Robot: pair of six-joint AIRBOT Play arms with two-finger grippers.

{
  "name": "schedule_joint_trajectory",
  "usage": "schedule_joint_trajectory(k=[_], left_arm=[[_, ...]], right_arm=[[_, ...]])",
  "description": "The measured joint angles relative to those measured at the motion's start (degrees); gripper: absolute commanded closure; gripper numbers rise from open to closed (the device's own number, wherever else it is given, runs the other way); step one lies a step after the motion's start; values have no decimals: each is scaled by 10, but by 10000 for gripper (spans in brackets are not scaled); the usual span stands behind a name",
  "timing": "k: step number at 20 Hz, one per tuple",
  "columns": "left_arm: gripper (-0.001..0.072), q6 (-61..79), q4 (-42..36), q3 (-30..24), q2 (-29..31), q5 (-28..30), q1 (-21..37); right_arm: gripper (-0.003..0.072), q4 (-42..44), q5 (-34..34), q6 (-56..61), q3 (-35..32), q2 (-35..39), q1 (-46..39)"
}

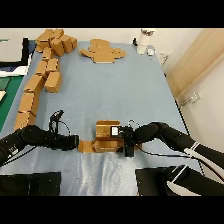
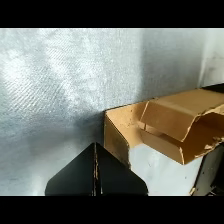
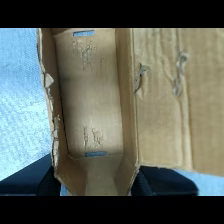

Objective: Fold the box.

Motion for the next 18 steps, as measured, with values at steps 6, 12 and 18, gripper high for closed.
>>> schedule_joint_trajectory(k=[6,12,18], left_arm=[[699,-11,2,0,-16,-3,-20],[699,-14,-17,0,-33,12,-52],[699,-16,-27,10,-33,6,-59]], right_arm=[[176,0,0,0,0,0,0],[176,0,0,0,0,0,0],[176,0,0,0,0,0,0]])
